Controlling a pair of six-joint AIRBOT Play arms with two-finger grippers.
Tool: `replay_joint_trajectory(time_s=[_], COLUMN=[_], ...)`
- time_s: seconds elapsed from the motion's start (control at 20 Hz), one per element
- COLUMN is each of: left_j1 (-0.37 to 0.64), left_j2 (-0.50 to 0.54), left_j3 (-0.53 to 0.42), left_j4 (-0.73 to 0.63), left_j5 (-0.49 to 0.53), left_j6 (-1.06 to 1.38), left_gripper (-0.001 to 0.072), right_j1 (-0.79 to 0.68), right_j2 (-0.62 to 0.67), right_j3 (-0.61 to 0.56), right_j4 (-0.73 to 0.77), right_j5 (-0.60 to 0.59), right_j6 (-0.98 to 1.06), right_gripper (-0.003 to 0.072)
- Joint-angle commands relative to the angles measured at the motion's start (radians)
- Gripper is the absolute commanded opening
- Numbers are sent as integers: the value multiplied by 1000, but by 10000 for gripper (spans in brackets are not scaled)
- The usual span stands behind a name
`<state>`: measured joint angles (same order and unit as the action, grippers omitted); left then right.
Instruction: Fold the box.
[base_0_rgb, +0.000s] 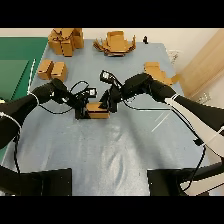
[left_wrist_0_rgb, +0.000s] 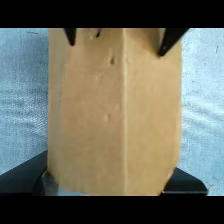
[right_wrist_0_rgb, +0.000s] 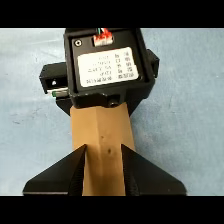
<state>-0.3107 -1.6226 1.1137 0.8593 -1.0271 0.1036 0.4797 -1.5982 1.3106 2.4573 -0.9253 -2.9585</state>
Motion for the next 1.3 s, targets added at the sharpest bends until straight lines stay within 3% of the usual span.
replay_joint_trajectory(time_s=[0.0, 0.15, 1.25], left_j1=[1, 1, 1], left_j2=[-5, -5, -5], left_j3=[0, 0, 0], left_j4=[2, 2, 2], left_j5=[4, 4, 3], left_j6=[0, 0, 0], left_gripper=[105, 105, 105], right_j1=[1, 1, 62], right_j2=[-8, -15, -17], right_j3=[-1, -1, -2], right_j4=[-48, -71, -150], right_j5=[29, 27, -60], right_j6=[-20, -20, 146], right_gripper=[340, 272, 266])
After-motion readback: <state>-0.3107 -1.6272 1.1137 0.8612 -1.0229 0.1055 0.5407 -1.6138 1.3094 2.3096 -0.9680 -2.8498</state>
